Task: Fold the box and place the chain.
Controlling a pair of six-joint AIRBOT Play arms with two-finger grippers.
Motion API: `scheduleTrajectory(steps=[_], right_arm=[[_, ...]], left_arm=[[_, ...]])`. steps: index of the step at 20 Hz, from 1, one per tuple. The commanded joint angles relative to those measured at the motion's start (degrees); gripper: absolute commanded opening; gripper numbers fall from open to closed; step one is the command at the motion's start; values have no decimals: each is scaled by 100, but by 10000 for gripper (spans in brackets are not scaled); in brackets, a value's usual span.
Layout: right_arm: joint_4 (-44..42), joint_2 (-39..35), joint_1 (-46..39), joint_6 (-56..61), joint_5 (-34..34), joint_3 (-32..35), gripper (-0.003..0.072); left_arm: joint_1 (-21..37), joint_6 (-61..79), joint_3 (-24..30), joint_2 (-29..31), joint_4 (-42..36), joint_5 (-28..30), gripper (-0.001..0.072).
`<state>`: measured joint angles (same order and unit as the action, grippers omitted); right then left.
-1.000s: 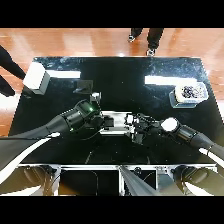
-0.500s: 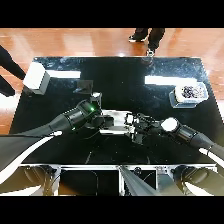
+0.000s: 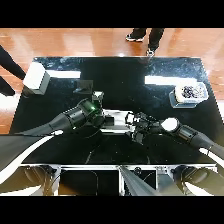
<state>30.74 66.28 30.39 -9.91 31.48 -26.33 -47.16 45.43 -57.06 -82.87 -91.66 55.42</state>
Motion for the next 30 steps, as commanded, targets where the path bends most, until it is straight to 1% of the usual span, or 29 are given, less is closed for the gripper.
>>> scheduleTrajectory(steps=[1, 2, 3, 4, 5, 6, 7, 8, 9, 11, 14, 15, 16, 18, 20, 22, 27, 29, 30], right_arm=[[-7, 2, 0, 7, 20, 4, 552], [-7, 2, 0, 7, 20, 4, 552], [-7, 2, 0, 7, 20, 4, 553], [-7, 2, 0, 7, 20, 4, 553], [-7, 2, 0, 7, 20, 4, 553], [-7, 2, 0, 7, 22, 4, 553], [-7, 2, 0, 9, 22, 4, 553], [-7, 2, 0, 9, 20, 4, 552], [-7, 4, 0, 9, 20, 4, 553], [-7, 4, 0, 9, 20, 4, 552], [-7, 4, 0, 9, 20, 4, 552], [-7, 4, 0, 9, 20, 4, 552], [-7, 4, 0, 13, 20, 4, 553], [-7, 4, 0, 50, 20, 4, 553], [-7, 4, 0, 50, 20, 4, 553], [-7, 4, 0, 52, 20, 4, 553], [-7, 4, 0, 50, 20, 4, 553], [-7, 7, 0, 52, 22, 4, 552], [-7, 7, 0, 50, 22, 4, 552]], left_arm=[[4, 70, -48, -4, -79, -24, 21], [4, 68, -66, -4, -81, -13, 27], [4, 68, -92, -4, -81, 4, 140], [4, 66, -116, -4, -79, 11, 333], [4, 66, -151, -4, -74, 42, 402], [7, 66, -181, -7, -48, 98, 402], [9, 68, -208, -7, -4, 173, 432], [17, 66, -227, -9, 42, 260, 499], [15, 68, -247, -11, 142, 369, 516], [15, 68, -258, -15, 302, 483, 516], [15, 66, -258, -68, 313, 407, 513], [15, 68, -258, -111, 319, 398, 490], [15, 70, -258, -160, 319, 398, 437], [13, 74, -258, -232, 313, 393, 410], [15, 74, -258, -254, 330, 369, 408], [13, 76, -258, -254, 407, 367, 352], [13, 74, -258, -291, 398, 256, 347], [2, 76, -260, -319, 398, 256, 306], [2, 76, -260, -326, 393, 243, 306]])
